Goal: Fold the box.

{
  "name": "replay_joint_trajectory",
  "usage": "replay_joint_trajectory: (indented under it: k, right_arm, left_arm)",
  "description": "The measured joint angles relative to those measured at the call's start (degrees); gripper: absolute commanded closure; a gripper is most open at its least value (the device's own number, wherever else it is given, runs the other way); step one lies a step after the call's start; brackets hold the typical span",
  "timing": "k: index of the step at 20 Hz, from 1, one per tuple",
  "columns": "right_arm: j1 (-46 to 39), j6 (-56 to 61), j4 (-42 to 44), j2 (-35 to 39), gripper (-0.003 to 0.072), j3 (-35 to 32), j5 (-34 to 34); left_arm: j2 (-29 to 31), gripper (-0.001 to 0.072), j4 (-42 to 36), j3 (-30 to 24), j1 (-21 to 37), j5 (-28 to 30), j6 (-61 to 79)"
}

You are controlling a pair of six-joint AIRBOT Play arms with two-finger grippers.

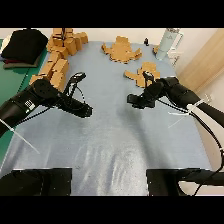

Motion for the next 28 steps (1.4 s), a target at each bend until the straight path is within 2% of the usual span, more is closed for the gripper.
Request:
replay_joint_trajectory:
  k: [3,4,5,6,8,9,10,13,16,18,22,26,27,28]
  right_arm:
    - [0.0,0.0,0.1,0.0,0.0678,0.0,-0.6]
    - [0.0,0.0,0.1,0.0,0.0636,0.0,-0.9]
    - [-0.1,0.0,0.1,0.0,0.0494,0.0,-1.1]
    - [-0.6,0.0,0.1,0.0,0.044,0.2,-1.2]
    - [-3.1,-0.1,-1.6,-0.4,0.0427,1.3,-1.7]
    - [-5.7,-0.5,-2.6,-1.0,0.0293,2.5,-1.9]
    - [-8.9,-1.4,-3.3,-2.0,0.0261,4.1,-2.0]
    - [-21.8,-7.4,-1.5,-7.4,0.0261,11.4,-1.6]
    - [-35.0,-15.6,6.4,-16.2,0.026,21.5,0.3]
    - [-40.6,-20.7,12.3,-22.5,0.026,28.2,0.8]
    - [-45.4,-26.2,18.8,-33.0,0.0261,39.6,1.4]
    - [-44.9,-29.6,22.4,-41.7,0.0261,49.3,-1.0]
    - [-44.3,-30.4,23.1,-43.1,0.0289,50.8,-1.1]
    - [-43.6,-31.2,23.7,-44.2,0.0401,52.0,-1.2]
  left_arm:
    - [0.0,0.0698,0.0,0.0,0.0,0.0,0.0]
    - [0.0,0.0698,0.0,0.0,0.0,0.0,0.0]
    - [0.0,0.0698,0.0,0.0,0.0,0.0,0.0]
    - [0.0,0.0698,0.0,0.0,0.0,0.0,0.0]
    - [0.0,0.0698,0.0,0.0,0.0,0.0,0.0]
    - [0.0,0.0698,0.0,0.0,0.0,0.0,0.0]
    - [0.0,0.0698,0.0,0.0,0.0,0.0,0.0]
    - [0.0,0.0698,0.0,0.0,0.0,0.0,0.0]
    - [0.0,0.0698,0.0,0.0,0.0,0.0,0.0]
    - [0.0,0.0698,0.0,0.0,0.0,0.0,0.0]
    - [0.0,0.0698,0.0,0.0,0.0,0.0,0.0]
    - [0.0,0.0698,0.0,0.0,0.0,0.0,0.0]
    - [0.0,0.0698,0.0,0.0,0.0,0.0,0.0]
    - [0.0,0.0698,0.0,0.0,0.0,0.0,0.0]
